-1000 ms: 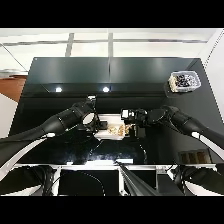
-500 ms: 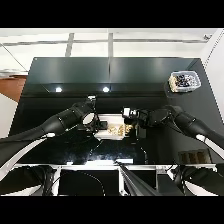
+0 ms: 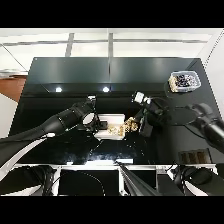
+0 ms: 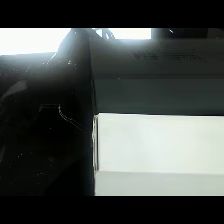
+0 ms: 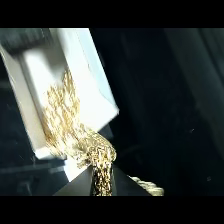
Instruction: Fold the box and place the chain.
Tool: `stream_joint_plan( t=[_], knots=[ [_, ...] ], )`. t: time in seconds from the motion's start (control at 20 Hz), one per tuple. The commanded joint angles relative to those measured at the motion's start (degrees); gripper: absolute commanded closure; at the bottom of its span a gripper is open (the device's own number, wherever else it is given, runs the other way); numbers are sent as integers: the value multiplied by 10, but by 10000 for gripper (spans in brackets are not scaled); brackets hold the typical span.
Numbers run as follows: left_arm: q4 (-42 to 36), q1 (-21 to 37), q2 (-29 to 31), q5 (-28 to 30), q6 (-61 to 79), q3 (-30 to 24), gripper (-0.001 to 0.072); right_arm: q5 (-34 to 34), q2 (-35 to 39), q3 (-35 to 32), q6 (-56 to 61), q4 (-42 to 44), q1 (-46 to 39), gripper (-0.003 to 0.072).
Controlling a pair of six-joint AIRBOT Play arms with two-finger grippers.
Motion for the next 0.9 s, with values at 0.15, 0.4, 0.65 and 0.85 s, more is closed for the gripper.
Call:
stream_joint_plan(
  t=[0.15,0.4,0.65,0.85],
  knots=[
    [0,0,0,-1,0,0,677,-72,31,139,64,99,0,664],
    [0,0,0,-1,0,0,677,-64,31,186,65,174,0,664],
    [0,0,0,-2,0,0,677,-46,31,245,81,197,0,664],
    [0,0,0,-1,0,0,677,-26,30,261,91,225,2,664]
  ],
)
